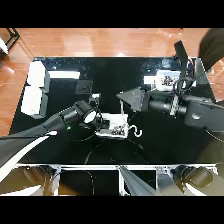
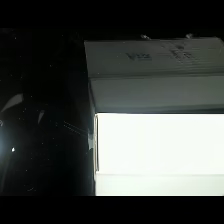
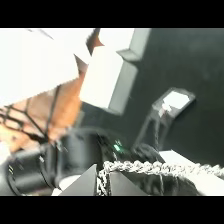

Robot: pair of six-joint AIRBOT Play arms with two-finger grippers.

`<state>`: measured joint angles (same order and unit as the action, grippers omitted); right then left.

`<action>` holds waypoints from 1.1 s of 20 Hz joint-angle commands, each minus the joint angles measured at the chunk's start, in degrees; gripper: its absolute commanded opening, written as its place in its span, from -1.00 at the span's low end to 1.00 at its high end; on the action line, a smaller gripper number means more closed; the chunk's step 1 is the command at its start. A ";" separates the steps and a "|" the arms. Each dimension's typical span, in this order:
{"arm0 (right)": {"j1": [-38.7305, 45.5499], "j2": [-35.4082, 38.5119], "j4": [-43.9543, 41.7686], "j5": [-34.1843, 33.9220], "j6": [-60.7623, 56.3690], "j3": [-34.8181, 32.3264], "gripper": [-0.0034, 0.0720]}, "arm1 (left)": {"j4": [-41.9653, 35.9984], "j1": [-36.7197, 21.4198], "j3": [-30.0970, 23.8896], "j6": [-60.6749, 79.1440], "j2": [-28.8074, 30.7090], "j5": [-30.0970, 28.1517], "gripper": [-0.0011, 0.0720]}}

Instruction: Fold the box and place the chain.

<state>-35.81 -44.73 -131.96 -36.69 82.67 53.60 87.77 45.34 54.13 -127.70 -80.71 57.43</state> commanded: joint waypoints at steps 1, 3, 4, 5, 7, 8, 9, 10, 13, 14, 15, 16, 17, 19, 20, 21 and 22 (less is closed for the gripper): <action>-0.24 -0.42 -1.99 3.56 0.92 1.14 -0.83 | 0.02 0.00 0.04 0.02 0.00 0.11 -0.90; -0.24 -0.39 -2.19 4.17 0.92 1.77 -0.83 | 0.02 0.00 0.04 0.02 0.00 0.11 -0.90; -0.24 -0.28 -2.32 4.20 0.92 2.01 -0.83 | 0.02 0.00 0.07 0.02 0.00 0.11 -0.90; -0.26 -0.11 -2.40 4.17 0.92 2.23 -0.83 | 0.02 0.00 0.04 0.02 0.00 0.13 -0.90; -0.24 0.52 -2.38 4.15 0.92 3.15 -0.83 | 0.02 0.00 0.04 0.04 0.00 0.15 -0.90; -0.24 0.85 -2.29 4.15 0.96 3.93 -0.82 | 0.02 0.00 0.04 0.04 0.00 0.13 -0.90; -0.24 1.18 -1.90 4.24 0.96 4.63 -0.82 | 0.02 0.00 0.04 0.04 0.00 0.13 -0.90; -0.24 1.51 -1.51 4.28 0.98 5.05 -0.82 | 0.02 0.00 0.07 0.04 0.00 0.13 -0.90; -0.24 1.84 0.39 2.40 0.94 4.98 -0.82 | 0.00 0.00 0.04 0.04 0.00 0.20 -0.90; -0.26 1.81 1.79 0.52 0.90 4.96 -0.82 | 0.02 0.00 0.07 0.04 0.00 0.28 -0.90; -0.24 1.84 3.76 -1.92 0.50 4.87 -0.82 | 0.00 0.00 0.04 0.02 0.00 0.28 -0.90; -0.24 1.84 6.78 -4.81 -1.18 4.37 -0.82 | 0.02 0.00 0.07 0.04 0.00 0.26 -0.90; -0.26 1.81 9.94 -8.00 -3.65 3.48 -0.82 | 0.02 0.00 0.07 0.04 0.00 0.26 -0.90; -0.26 1.84 15.34 -13.90 -7.91 -0.13 -0.82 | 0.02 0.00 0.07 0.02 0.00 0.26 -0.90; -0.26 1.84 17.75 -15.21 -9.88 -2.60 -0.82 | 0.02 0.00 0.07 0.04 0.00 0.28 -0.90; -0.26 1.84 18.75 -14.60 -12.02 -5.05 -0.82 | 0.02 0.00 0.07 0.02 0.00 0.26 -0.90; -0.33 1.81 17.35 -12.59 -12.63 -7.56 -0.82 | 0.02 0.00 0.07 0.04 0.00 0.28 -0.90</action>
